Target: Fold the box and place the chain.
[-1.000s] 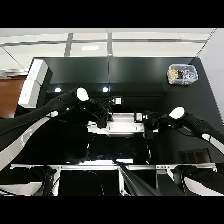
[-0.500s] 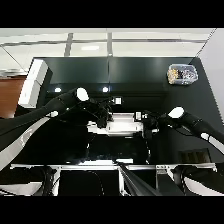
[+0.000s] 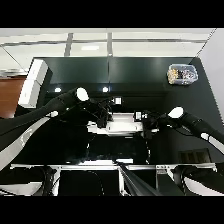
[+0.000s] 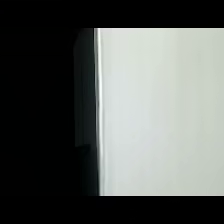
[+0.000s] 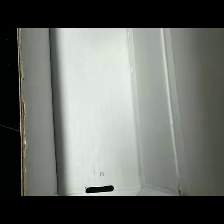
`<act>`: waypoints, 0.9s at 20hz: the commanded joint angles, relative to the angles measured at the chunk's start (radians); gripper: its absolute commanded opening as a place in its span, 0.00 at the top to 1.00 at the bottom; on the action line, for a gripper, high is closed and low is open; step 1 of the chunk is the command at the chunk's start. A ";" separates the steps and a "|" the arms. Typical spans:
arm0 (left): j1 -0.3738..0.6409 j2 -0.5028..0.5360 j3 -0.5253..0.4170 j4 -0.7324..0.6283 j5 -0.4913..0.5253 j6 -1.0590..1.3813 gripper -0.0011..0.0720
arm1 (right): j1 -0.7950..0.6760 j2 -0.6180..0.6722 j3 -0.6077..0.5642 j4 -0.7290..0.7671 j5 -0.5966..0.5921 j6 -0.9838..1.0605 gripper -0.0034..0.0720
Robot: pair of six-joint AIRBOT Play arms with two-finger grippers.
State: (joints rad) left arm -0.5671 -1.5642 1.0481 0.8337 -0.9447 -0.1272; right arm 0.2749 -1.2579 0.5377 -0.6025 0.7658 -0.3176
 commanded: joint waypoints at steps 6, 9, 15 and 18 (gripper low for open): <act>0.000 0.000 0.000 0.000 0.003 0.000 0.95 | 0.000 -0.001 0.000 -0.004 -0.002 0.000 0.34; 0.000 0.000 0.000 0.000 0.003 0.000 0.94 | 0.000 -0.001 0.000 -0.004 -0.003 0.000 0.34; 0.002 0.037 0.070 0.108 -0.030 -0.105 0.00 | 0.000 -0.001 0.000 -0.004 -0.003 0.000 0.34; 0.012 0.126 0.079 0.305 -0.078 -0.291 0.01 | 0.000 -0.001 0.000 -0.004 -0.003 0.000 0.34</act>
